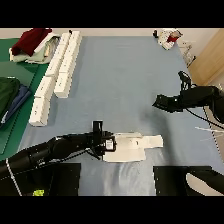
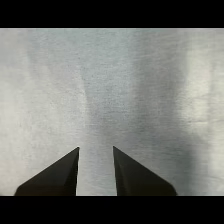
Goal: Fold the box.
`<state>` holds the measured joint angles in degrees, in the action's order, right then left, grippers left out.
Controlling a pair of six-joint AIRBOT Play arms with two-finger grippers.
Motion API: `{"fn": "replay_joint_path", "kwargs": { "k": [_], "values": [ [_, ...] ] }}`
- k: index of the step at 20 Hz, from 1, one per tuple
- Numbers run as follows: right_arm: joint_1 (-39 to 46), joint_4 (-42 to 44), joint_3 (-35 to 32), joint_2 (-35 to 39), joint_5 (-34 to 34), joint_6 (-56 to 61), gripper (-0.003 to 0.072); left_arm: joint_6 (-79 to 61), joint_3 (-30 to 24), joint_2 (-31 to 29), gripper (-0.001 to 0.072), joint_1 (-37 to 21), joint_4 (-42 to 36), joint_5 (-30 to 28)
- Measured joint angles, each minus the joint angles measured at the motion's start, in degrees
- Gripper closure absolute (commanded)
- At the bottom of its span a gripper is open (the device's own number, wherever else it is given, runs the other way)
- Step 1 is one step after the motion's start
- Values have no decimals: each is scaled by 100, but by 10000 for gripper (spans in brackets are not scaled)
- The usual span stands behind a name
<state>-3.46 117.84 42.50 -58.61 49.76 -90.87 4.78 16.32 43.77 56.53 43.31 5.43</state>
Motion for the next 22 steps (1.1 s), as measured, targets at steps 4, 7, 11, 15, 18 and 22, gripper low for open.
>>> {"fn": "replay_joint_path", "kwargs": {
  "k": [4,7,11,15,18,22],
  "values": [
    [-13,46,0,0,0,0,358,85,-81,155,701,70,0,-17],
    [-17,61,0,0,0,0,358,151,-55,205,701,81,0,155],
    [-17,68,0,-2,0,0,358,400,129,240,701,85,15,901],
    [-17,70,0,0,0,0,358,953,450,258,701,-170,304,1423],
    [-17,68,0,-2,0,0,358,1152,658,254,701,-503,446,1757],
    [-17,68,0,0,0,0,358,1233,907,308,701,-765,483,2061]
  ]
}}
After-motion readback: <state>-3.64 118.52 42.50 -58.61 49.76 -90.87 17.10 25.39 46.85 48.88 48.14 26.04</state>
